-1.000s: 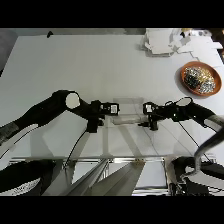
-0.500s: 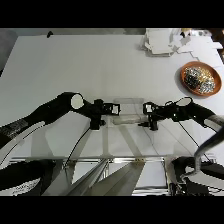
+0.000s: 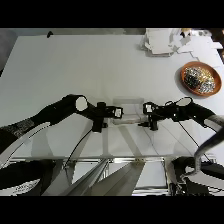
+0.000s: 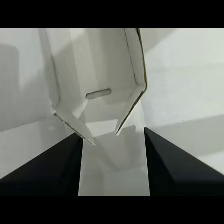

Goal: Fold the box and place the chain.

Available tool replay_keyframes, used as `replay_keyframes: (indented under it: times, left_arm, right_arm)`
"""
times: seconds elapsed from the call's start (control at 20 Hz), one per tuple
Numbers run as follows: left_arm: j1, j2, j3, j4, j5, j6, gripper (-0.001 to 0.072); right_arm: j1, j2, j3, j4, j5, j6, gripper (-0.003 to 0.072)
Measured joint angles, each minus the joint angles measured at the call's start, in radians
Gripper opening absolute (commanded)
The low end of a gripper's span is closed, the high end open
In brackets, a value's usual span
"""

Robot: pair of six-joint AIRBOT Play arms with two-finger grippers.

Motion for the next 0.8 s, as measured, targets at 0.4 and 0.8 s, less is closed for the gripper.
replay_keyframes:
  times: [0.4, 0.8]
  left_arm:
    - [-0.008, -0.007, 0.0, -0.039, 0.037, 0.002, 0.0251]
    - [-0.01, -0.007, -0.001, -0.047, 0.088, 0.002, 0.0248]
  right_arm:
    - [0.0, 0.0, 0.0, 0.0, 0.0, 0.0, 0.0444]
    - [0.0, 0.0, 0.0, 0.0, 0.0, 0.001, 0.0444]
